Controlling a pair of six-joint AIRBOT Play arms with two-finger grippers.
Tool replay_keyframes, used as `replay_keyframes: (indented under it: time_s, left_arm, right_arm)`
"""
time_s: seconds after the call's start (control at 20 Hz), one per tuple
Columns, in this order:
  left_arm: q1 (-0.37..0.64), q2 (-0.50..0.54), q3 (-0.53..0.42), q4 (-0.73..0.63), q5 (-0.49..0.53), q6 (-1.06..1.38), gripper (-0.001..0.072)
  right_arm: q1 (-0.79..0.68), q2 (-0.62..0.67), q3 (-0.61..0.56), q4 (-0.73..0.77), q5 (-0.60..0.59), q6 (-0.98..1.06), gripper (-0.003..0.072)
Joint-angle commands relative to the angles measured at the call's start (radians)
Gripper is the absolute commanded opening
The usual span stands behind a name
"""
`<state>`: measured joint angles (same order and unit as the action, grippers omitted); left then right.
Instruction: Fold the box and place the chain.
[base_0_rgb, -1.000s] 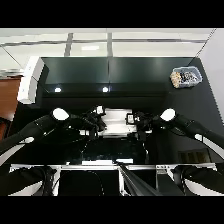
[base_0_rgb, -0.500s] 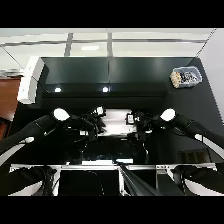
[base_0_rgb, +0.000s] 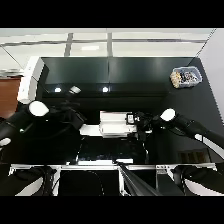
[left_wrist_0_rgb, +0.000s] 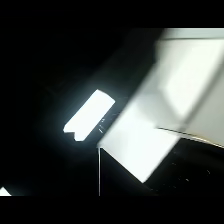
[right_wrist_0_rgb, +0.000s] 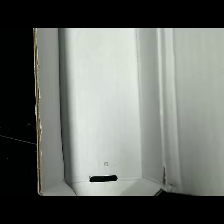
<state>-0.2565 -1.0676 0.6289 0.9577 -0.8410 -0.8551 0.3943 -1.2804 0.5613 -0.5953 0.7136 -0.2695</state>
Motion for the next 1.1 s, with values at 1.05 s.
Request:
replay_keyframes:
  time_s: [1.05]
  left_arm:
    - [0.137, -0.265, -0.140, -0.632, -0.317, -0.056, 0.0040]
  right_arm:
    - [0.001, -0.001, 0.000, 0.000, 0.000, 0.000, 0.0232]
